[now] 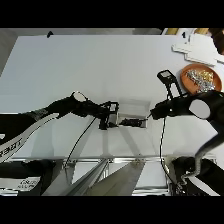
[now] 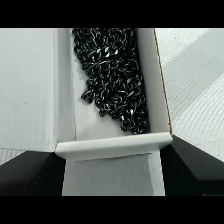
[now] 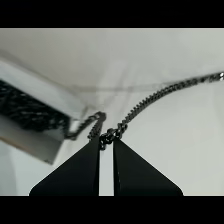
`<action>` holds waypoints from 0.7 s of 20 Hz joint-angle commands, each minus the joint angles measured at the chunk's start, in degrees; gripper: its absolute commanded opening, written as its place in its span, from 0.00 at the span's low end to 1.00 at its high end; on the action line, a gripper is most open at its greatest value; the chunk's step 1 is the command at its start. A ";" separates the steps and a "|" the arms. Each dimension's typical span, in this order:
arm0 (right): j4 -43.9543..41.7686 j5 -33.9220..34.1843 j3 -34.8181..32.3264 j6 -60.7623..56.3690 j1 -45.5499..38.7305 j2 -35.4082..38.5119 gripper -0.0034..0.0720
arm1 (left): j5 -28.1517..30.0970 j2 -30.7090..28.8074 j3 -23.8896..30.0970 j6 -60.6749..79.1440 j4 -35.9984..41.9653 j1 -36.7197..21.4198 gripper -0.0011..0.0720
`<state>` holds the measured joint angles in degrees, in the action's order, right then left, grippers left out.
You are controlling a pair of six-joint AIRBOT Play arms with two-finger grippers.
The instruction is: Fold the box and place the chain.
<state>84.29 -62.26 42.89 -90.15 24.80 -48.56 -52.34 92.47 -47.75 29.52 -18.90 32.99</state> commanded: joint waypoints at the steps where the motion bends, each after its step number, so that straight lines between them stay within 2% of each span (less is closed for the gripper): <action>1: -9.55 -1.16 0.04 0.22 6.27 6.54 0.07 | 0.00 -0.04 -0.04 0.02 0.00 -0.04 0.30; 6: -17.99 2.40 0.04 0.66 10.78 6.34 0.07 | 0.00 -0.04 -0.04 0.00 0.00 -0.04 0.30; 10: -22.91 11.56 0.04 5.73 14.27 5.95 0.07 | -0.02 -0.04 -0.04 0.02 0.00 -0.04 0.30; 14: -23.74 18.25 0.04 6.73 15.37 4.37 0.07 | 0.00 -0.04 -0.04 0.02 0.00 -0.04 0.30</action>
